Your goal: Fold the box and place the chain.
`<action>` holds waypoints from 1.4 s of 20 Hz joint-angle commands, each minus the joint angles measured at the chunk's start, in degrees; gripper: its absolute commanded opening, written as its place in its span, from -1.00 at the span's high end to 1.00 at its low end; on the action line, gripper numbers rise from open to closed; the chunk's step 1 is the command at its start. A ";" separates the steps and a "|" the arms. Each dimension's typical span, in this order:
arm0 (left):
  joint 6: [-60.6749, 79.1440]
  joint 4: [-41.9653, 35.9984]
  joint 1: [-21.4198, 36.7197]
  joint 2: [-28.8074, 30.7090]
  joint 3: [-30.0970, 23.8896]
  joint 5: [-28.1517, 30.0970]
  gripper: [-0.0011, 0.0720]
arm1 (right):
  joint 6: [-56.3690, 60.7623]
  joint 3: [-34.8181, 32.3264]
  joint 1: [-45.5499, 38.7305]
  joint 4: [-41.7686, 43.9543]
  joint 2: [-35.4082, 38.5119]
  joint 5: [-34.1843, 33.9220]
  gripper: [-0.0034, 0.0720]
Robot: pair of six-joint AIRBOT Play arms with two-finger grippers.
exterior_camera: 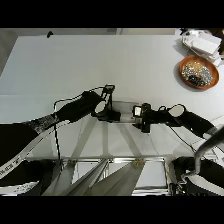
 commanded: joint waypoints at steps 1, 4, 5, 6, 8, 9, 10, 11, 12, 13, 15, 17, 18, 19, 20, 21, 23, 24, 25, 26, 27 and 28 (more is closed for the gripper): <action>-0.20 0.33 -0.02 0.04 0.00 -0.22 0.34 | 0.11 -0.02 0.00 0.11 0.04 0.44 -0.45; -0.22 0.35 -0.04 -0.13 0.00 -0.22 0.35 | 0.11 -0.02 0.00 0.11 0.04 0.44 -0.45; -0.22 0.35 -0.04 -0.17 0.00 -0.22 0.45 | 0.11 -0.02 0.00 0.11 0.04 0.44 -0.45; -0.22 0.39 -0.07 -0.17 0.00 -0.22 0.63 | 0.11 -0.02 0.00 0.11 0.04 0.44 -0.45; -0.20 1.01 -0.26 -0.17 0.00 -0.26 0.97 | 0.11 -0.02 0.00 0.11 0.04 0.44 -0.45; -0.20 0.98 -0.26 -0.15 0.00 -0.31 0.97 | 0.11 -0.02 0.00 0.11 0.04 0.44 -0.45; -0.20 0.98 -0.26 -0.04 0.00 -0.33 0.96 | 0.11 -0.02 0.00 0.11 0.04 0.44 -0.45; -0.20 0.94 -0.24 0.22 0.00 -0.31 0.88 | 0.11 -0.02 0.00 0.11 0.04 0.42 -0.45; -0.20 0.96 -0.24 0.66 0.00 -0.31 0.64 | 0.11 -0.02 0.00 0.11 0.04 0.44 -0.45; -0.17 0.94 -0.15 1.27 0.00 -0.39 0.29 | 0.11 -0.02 0.00 0.11 0.04 0.44 -0.45; 1.64 1.29 -0.04 2.67 0.00 -1.22 -0.01 | 0.11 -0.02 0.00 0.11 0.04 0.44 -0.45; 7.39 1.31 0.35 4.31 0.00 -3.48 -0.01 | 0.11 -0.02 0.00 0.11 0.04 0.44 -0.45; 8.92 1.40 0.79 5.14 0.00 -4.79 -0.02 | 0.11 -0.02 0.00 0.11 0.04 0.42 -0.45; 10.43 1.42 1.46 6.25 0.00 -5.95 -0.03 | 0.11 -0.02 0.00 0.11 0.04 0.44 -0.45; 12.24 1.44 2.21 7.52 0.00 -7.04 -0.07 | 0.11 -0.02 0.00 0.11 0.04 0.44 -0.45; 14.67 1.40 3.26 9.20 0.00 -8.22 -0.12 | 0.11 -0.02 0.00 0.11 0.04 0.44 -0.45; 20.68 1.42 5.53 13.16 0.00 -12.72 -0.13 | 0.11 -0.02 0.00 0.11 0.04 0.44 -0.45; 26.34 1.42 6.69 15.15 -0.02 -15.72 -0.24 | 0.11 -0.02 0.00 0.11 0.04 0.44 -0.45; 33.51 1.42 8.00 17.25 -0.04 -18.62 -0.42 | 0.11 -0.02 0.00 0.11 0.04 0.44 -0.45; 41.66 1.42 9.25 19.15 -0.35 -19.65 -0.76 | 0.11 -0.02 0.00 0.11 0.04 0.44 -0.45; 51.28 0.98 10.75 21.38 -1.55 -19.65 -0.93 | 0.11 -0.02 0.00 0.11 0.04 0.44 -0.45; 61.61 -0.66 12.31 23.26 -3.28 -18.29 -0.94 | 0.11 -0.02 0.00 0.11 0.04 0.44 -0.45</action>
